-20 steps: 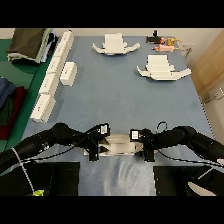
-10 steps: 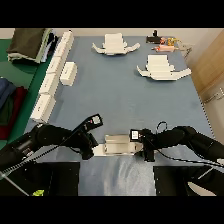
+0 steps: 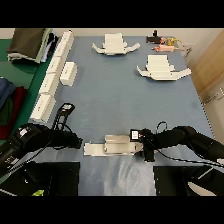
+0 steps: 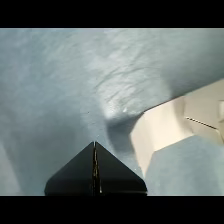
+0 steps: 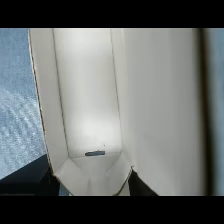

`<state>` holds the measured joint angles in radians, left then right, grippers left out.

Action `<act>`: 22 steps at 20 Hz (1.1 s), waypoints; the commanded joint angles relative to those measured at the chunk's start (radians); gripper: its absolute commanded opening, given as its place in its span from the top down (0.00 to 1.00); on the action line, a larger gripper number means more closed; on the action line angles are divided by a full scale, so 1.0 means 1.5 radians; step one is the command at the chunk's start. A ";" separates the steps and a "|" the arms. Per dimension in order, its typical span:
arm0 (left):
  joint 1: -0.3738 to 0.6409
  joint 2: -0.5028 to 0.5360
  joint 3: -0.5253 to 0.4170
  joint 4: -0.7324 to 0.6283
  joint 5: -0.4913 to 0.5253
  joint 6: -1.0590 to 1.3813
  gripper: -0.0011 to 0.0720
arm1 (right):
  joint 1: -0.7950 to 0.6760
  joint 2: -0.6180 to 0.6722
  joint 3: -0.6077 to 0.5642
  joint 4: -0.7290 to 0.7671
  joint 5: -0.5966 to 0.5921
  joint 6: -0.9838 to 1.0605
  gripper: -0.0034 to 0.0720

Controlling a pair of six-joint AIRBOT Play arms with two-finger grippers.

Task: Fold the box.

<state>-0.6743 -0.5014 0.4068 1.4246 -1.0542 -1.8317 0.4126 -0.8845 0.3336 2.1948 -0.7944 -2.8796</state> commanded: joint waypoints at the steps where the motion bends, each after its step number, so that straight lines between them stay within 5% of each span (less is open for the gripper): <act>1: 0.036 -0.033 -0.016 -0.030 -0.018 -0.073 0.96 | 0.000 0.000 0.000 0.000 0.000 0.000 0.39; 6: -0.004 -0.113 -0.071 -0.207 0.100 0.006 0.97 | 0.000 0.000 0.000 0.000 0.000 0.000 0.39; 10: -0.081 -0.124 -0.075 -0.256 0.205 0.007 0.96 | 0.000 0.000 0.000 0.000 0.000 0.000 0.39; 22: -0.104 -0.061 -0.038 -0.282 0.208 0.027 0.96 | 0.000 0.000 0.000 0.001 0.000 0.000 0.39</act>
